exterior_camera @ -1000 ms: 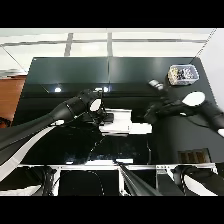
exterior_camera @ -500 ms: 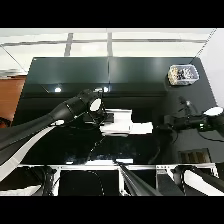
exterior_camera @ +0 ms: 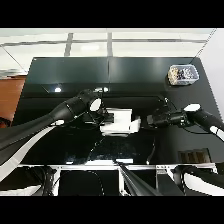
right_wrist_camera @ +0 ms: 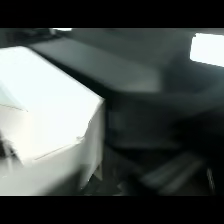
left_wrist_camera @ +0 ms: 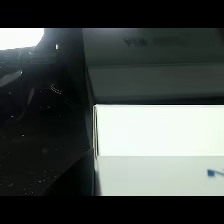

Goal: Fold the box and place the chain.

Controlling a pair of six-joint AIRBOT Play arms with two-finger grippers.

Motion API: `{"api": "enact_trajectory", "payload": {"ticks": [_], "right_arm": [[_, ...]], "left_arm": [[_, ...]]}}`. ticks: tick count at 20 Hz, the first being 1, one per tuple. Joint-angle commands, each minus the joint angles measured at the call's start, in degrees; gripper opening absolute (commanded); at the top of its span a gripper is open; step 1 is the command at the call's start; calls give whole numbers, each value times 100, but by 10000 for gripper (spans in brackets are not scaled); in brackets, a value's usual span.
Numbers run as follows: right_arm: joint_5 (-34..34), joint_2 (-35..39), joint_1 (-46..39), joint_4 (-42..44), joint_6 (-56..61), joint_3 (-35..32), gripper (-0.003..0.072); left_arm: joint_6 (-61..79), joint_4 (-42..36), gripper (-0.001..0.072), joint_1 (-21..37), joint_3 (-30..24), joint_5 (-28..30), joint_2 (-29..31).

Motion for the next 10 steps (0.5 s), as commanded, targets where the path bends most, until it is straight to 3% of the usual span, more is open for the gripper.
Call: {"api": "enact_trajectory", "payload": {"ticks": [1,6,7,10], "right_arm": [[407,-31,116,72,-52,413,579],[413,-28,302,232,238,466,575],[348,-28,442,232,369,466,505],[142,-26,881,-153,1143,684,458]], "left_arm": [[7,11,24,4,2,-2,2],[7,13,24,2,2,-2,2],[7,13,24,4,2,-2,2],[7,13,24,4,2,-2,2]]}}
